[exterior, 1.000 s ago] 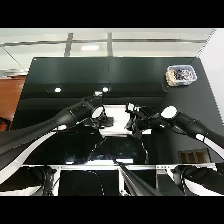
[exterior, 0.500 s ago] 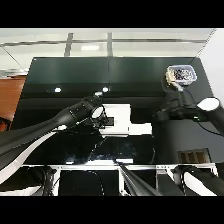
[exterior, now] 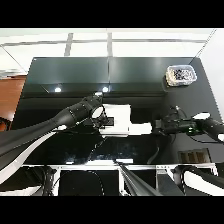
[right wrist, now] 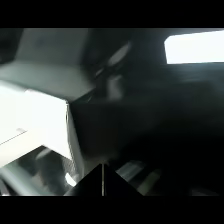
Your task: Fold the box and place the chain.
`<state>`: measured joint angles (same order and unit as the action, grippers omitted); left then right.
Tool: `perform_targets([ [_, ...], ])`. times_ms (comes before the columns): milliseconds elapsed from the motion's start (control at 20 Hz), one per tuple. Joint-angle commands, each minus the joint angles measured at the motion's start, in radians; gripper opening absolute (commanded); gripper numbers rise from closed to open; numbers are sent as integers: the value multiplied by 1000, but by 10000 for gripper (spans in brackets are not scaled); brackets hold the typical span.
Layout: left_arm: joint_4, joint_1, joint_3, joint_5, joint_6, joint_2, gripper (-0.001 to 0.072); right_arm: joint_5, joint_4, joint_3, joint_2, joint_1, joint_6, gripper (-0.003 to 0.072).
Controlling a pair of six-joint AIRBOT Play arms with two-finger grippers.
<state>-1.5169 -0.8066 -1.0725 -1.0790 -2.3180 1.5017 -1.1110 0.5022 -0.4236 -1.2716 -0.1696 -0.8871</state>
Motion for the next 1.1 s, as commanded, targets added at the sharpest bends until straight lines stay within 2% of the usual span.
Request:
perform_targets([
  [0, 0, 0, -1, 1, 0, 0, 24, -26, -164, 5, -49, 119, 146, 12],
  [150, 0, 0, -1, 0, 0, 0, 24, -29, -169, -27, -49, 175, 166, 14],
  [200, 0, 0, -1, 0, 0, 0, 24, -30, -169, -40, -49, 186, 167, 38],
  [300, 0, 0, -1, 1, 0, 0, 24, -29, -166, -69, -49, 195, 166, 521],
  [350, 0, 0, -1, 1, 0, 0, 24, -29, -166, -84, -49, 195, 166, 640],
  [600, 0, 0, -1, 1, 0, 0, 24, -83, -169, -146, -48, 252, 150, 626],
  [650, 0, 0, -1, 1, 0, 0, 24, -76, -169, -157, -48, 278, 132, 604],
  [700, 0, 0, -1, 1, 0, 0, 24, -62, -168, -172, -48, 306, 117, 481],
  [750, 0, 0, -1, 1, 0, 0, 24, -45, -153, -190, -48, 330, 77, 436],
  [1050, -1, 0, -1, 1, 0, 0, 24, 61, 146, -334, -48, 482, -340, 433],
])
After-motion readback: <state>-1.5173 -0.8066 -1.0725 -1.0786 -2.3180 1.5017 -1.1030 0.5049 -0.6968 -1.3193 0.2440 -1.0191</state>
